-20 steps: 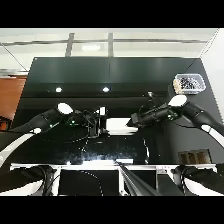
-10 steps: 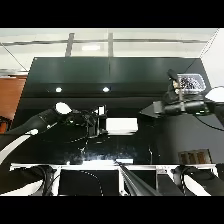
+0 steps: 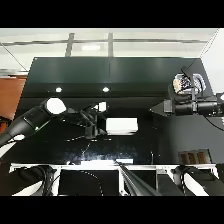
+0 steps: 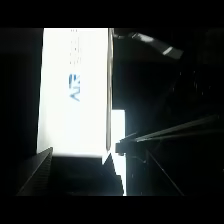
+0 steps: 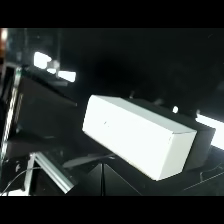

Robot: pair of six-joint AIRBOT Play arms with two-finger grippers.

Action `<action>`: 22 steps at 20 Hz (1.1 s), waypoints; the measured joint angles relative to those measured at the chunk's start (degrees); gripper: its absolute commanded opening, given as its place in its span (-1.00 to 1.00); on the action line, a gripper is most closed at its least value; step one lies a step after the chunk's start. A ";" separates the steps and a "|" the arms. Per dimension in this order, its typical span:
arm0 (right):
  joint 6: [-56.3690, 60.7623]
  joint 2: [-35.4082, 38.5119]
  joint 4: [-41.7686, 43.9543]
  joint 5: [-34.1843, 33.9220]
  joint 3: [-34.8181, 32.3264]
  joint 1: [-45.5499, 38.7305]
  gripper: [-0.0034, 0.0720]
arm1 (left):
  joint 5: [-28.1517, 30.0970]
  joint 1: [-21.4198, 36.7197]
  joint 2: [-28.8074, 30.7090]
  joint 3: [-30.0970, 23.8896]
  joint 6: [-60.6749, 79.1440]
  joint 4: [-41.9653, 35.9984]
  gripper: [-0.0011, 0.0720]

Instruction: Fold the box and place the chain.

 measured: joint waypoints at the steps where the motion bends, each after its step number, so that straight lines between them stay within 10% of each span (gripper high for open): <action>1: -0.13 0.04 -0.02 -0.35 0.00 -0.07 -0.88 | 0.66 -1.31 -1.14 1.25 -1.05 0.31 0.98; 9: -1.44 0.13 -1.86 -1.46 0.00 -2.43 -0.88 | 4.33 -6.38 -13.25 10.34 -6.58 1.14 0.98; 22: -2.82 0.13 -3.02 -2.62 0.00 -6.14 -0.88 | 4.52 -6.91 -15.80 12.13 -8.11 -1.11 0.98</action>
